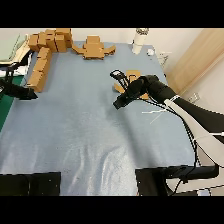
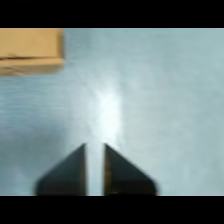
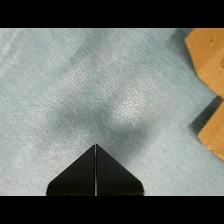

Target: Fold the box.

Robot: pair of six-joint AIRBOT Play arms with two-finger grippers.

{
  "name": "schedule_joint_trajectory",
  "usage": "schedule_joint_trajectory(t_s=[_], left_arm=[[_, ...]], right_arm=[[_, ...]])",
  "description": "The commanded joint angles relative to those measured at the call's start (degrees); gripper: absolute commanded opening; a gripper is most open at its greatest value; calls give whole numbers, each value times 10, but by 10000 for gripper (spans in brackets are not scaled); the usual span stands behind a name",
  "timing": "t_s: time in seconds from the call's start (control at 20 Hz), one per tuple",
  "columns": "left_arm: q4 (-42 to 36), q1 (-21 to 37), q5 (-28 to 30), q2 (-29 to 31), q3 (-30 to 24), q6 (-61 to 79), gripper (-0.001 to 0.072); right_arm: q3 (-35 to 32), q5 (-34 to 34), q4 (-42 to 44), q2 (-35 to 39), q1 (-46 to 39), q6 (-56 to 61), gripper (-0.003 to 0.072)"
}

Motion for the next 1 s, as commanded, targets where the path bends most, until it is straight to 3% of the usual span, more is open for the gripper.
schedule_joint_trajectory(t_s=[0.0,0.2,0.45,0.6,0.95], left_arm=[[-35,-52,-113,33,0,-9,10],[-38,-197,-108,65,0,-87,10],[-36,-346,-66,50,0,-133,11],[-35,-374,-75,39,0,-132,13],[-38,-378,-83,37,0,-132,13]], right_arm=[[0,0,0,0,0,0,3],[0,0,0,0,0,0,3],[0,0,0,0,0,0,2],[0,0,0,0,0,0,3],[0,0,0,0,0,0,3]])
